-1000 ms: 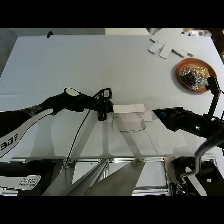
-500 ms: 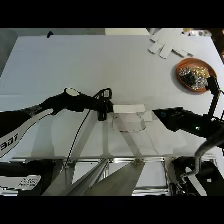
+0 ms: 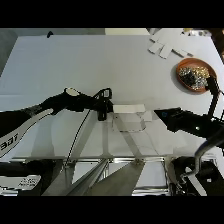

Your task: Fold the box and place the chain.

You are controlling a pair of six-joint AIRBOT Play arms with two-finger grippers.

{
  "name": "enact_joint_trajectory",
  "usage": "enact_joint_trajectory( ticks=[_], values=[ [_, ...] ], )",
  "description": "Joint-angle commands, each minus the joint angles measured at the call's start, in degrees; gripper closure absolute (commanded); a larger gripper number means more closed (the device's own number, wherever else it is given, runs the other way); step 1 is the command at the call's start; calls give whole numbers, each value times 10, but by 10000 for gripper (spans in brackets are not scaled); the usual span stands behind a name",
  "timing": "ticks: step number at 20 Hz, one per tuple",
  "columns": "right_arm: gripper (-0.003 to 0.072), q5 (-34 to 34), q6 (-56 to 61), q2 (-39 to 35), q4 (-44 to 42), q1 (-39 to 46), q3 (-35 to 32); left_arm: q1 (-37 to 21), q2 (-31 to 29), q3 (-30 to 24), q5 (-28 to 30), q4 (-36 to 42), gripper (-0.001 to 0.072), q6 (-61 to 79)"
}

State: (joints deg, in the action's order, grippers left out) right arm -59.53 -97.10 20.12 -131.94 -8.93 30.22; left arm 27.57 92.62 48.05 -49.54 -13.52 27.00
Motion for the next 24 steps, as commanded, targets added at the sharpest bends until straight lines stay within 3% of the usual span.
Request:
enact_joint_trajectory(
  ticks=[1, 4, 6, 9, 11, 13, 15, 19, 21, 24],
  values=[
    [672, -4, -12, 0, -8, 0, 0, 0, 0, 0, 0, 0, 699, 0],
    [672, -68, -59, -6, -10, 0, 2, 0, 0, 0, 0, 0, 699, 0],
    [672, -110, -63, -21, 40, 0, 13, 0, 0, 0, 0, 0, 699, 0],
    [672, -194, -72, -61, 104, 0, 79, 0, 0, 0, 0, 0, 699, 0],
    [672, -245, -154, -87, 146, 0, 131, 0, 0, 0, 0, 0, 699, 0],
    [672, -245, -270, -104, 158, -2, 132, 0, 0, 0, 0, 0, 699, 0],
    [671, -231, -308, -101, 160, -12, 108, 0, 0, 0, 0, 0, 699, 0],
    [671, -238, -364, -88, 165, -29, 2, 0, 0, 0, 0, 0, 699, 0],
    [672, -209, -390, -89, 183, -30, -33, 0, 0, 0, 0, 0, 699, 0],
    [671, -96, -439, -89, 196, -64, -50, 0, 0, 0, 0, 0, 699, 0]
  ],
)
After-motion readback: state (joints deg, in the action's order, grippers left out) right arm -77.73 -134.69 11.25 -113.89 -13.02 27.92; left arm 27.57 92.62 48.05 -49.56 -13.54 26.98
